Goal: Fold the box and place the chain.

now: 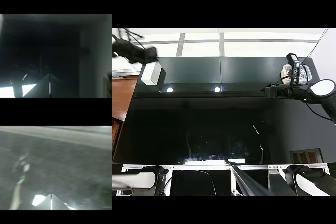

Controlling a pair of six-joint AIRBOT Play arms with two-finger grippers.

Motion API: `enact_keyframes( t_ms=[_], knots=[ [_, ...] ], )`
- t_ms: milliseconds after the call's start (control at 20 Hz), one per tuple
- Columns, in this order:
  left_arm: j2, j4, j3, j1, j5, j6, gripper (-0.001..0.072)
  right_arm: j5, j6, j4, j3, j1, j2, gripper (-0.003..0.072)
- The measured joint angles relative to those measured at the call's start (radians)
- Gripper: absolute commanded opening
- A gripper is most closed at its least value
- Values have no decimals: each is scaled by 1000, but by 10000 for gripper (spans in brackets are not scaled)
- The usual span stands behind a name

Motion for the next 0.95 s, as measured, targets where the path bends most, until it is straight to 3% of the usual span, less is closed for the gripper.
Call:
enact_keyframes(
  t_ms=[200, 350, 600, 950],
  knots=[
    [355, 50, -510, -168, 214, 8, 25, -69, 33, -166, -33, 21, -6, 17],
    [574, 66, -749, -217, 286, -17, 26, -77, 40, -216, -43, 25, -7, 17],
    [788, 79, -887, -242, 301, -34, 27, -83, 45, -248, -48, 26, -8, 17],
    [848, 80, -919, -246, 299, -40, 27, -84, 47, -256, -49, 26, -8, 17]
  ],
)
